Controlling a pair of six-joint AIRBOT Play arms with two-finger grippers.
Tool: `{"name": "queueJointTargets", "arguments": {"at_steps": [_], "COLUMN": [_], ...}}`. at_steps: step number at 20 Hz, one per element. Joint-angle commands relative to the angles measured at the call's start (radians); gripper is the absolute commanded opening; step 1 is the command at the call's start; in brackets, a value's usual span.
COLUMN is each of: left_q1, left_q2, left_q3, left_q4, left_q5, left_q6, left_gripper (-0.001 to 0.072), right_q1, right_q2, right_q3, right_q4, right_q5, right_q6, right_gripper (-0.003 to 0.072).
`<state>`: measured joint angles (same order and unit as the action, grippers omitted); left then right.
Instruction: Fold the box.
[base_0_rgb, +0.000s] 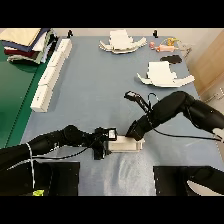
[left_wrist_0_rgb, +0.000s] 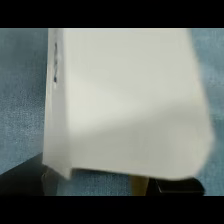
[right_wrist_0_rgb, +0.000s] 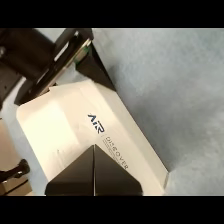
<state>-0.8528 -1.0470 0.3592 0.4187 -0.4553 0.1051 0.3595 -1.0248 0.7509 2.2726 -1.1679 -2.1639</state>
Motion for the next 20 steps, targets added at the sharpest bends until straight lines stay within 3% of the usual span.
{"name": "queueJointTargets", "arguments": {"at_steps": [1, 7, 13, 14, 16, 17, 18, 19, 20], "left_q1": [-0.001, -0.001, -0.001, -0.001, -0.001, -0.001, -0.001, -0.001, -0.001], "left_q2": [0.001, 0.001, 0.001, 0.001, 0.001, 0.001, 0.001, 0.001, 0.001], "left_q3": [-0.001, -0.001, -0.001, -0.001, -0.001, -0.001, -0.001, -0.001, -0.001], "left_q4": [0.0, 0.0, 0.0, 0.0, 0.0, 0.0, 0.0, 0.0, 0.0], "left_q5": [0.0, 0.0, 0.0, 0.0, 0.0, 0.0, 0.0, 0.0, 0.0], "left_q6": [0.0, 0.0, 0.0, 0.0, 0.0, 0.0, 0.0, 0.0, 0.0], "left_gripper": [0.0404, 0.0404, 0.0404, 0.0404, 0.0404, 0.0404, 0.0404, 0.0404, 0.0404], "right_q1": [0.066, 0.141, 0.276, 0.285, 0.291, 0.291, 0.291, 0.291, 0.294], "right_q2": [0.116, 0.28, 0.327, 0.326, 0.326, 0.326, 0.326, 0.326, 0.326], "right_q3": [-0.12, -0.199, -0.24, -0.24, -0.24, -0.24, -0.239, -0.239, -0.239], "right_q4": [-0.053, -0.154, -0.329, -0.337, -0.346, -0.347, -0.346, -0.345, -0.343], "right_q5": [0.152, 0.245, 0.329, 0.352, 0.391, 0.393, 0.393, 0.392, 0.388], "right_q6": [-0.021, -0.025, -0.025, -0.026, -0.055, -0.082, -0.102, -0.132, -0.164], "right_gripper": [-0.0002, -0.0001, 0.0001, 0.0059, 0.031, 0.0319, 0.0379, 0.0494, 0.0533]}}
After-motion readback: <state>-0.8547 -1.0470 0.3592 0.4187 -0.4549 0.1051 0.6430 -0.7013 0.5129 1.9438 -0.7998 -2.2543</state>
